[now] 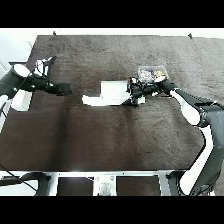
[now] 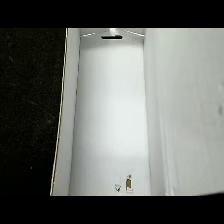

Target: Fold the box and place the chain.

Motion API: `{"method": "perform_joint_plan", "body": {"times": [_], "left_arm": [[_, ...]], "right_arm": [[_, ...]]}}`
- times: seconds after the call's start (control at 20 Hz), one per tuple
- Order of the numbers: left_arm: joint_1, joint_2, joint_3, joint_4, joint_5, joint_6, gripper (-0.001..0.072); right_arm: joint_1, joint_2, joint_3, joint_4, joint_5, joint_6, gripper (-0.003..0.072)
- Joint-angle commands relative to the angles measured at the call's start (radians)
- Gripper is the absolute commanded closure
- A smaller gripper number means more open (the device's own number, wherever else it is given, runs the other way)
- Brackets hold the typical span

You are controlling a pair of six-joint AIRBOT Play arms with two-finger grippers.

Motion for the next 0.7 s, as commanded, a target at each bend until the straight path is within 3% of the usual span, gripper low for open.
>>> {"method": "perform_joint_plan", "body": {"times": [0.0,0.4,0.65], "left_arm": [[0.002,-0.032,-0.056,0.011,0.080,-0.020,0.0687],[-0.003,-0.229,-0.056,-0.240,0.123,0.143,0.0688],[-0.079,-0.269,-0.056,-0.247,0.216,0.142,0.0688]], "right_arm": [[0.000,0.000,0.000,0.000,0.000,0.000,0.0251],[0.000,0.000,0.000,0.000,0.000,0.000,0.0252],[0.000,0.000,0.000,0.000,0.000,0.000,0.0251]]}}
